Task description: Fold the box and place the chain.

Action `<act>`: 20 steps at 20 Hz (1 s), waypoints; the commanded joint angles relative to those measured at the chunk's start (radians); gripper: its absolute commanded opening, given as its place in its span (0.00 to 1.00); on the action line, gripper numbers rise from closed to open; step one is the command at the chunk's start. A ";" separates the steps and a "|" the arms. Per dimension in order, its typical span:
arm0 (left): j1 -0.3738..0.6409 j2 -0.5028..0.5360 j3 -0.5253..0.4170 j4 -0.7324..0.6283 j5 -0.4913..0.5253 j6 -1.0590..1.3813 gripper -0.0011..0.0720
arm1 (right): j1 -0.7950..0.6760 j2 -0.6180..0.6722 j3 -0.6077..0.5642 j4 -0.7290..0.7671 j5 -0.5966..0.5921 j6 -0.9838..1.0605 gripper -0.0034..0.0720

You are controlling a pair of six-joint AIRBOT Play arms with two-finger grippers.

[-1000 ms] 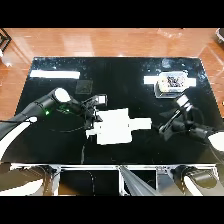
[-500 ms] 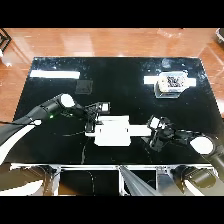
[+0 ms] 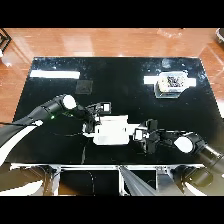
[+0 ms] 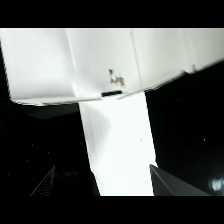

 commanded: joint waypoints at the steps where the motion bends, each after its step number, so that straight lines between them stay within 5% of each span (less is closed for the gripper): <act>1: -0.003 -0.001 0.001 0.019 0.005 -0.014 0.05 | 0.035 -0.021 0.000 0.023 -0.021 -0.019 0.98; 10: -0.003 -0.001 0.001 0.018 0.005 -0.014 0.05 | 0.130 -0.138 0.028 0.118 -0.111 -0.080 0.98; 20: -0.003 -0.001 0.001 0.018 0.004 -0.014 0.06 | 0.130 -0.163 0.032 0.382 -0.163 -0.095 0.98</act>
